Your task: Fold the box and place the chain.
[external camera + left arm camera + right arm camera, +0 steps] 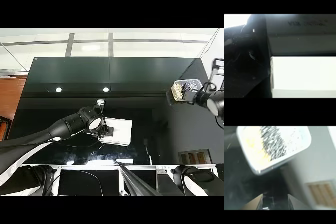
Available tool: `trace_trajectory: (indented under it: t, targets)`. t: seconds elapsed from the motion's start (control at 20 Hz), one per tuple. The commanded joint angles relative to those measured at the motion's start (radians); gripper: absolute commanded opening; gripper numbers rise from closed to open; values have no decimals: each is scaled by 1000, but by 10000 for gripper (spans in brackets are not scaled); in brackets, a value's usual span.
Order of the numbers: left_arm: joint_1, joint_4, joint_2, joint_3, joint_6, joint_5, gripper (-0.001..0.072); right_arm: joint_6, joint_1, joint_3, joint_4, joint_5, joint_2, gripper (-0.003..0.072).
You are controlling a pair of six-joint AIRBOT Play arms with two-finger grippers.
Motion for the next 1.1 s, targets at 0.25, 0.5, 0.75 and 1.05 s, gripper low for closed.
trace_trajectory:
  t: [0.25, 0.5, 0.75, 1.05]
  targets:
    - [1, 0, 0, 0, 0, 2, 30, -151, -337, 356, 615, -17, -478, 715]
    - [1, 1, 0, 0, 0, 3, 30, -54, -338, 549, 690, 123, -673, 708]
    - [1, 0, 0, 0, 0, 0, 30, -27, -338, 561, 707, 108, -726, 668]
    - [1, 0, 0, 0, 0, 0, 30, -25, -338, 561, 758, 57, -771, 668]
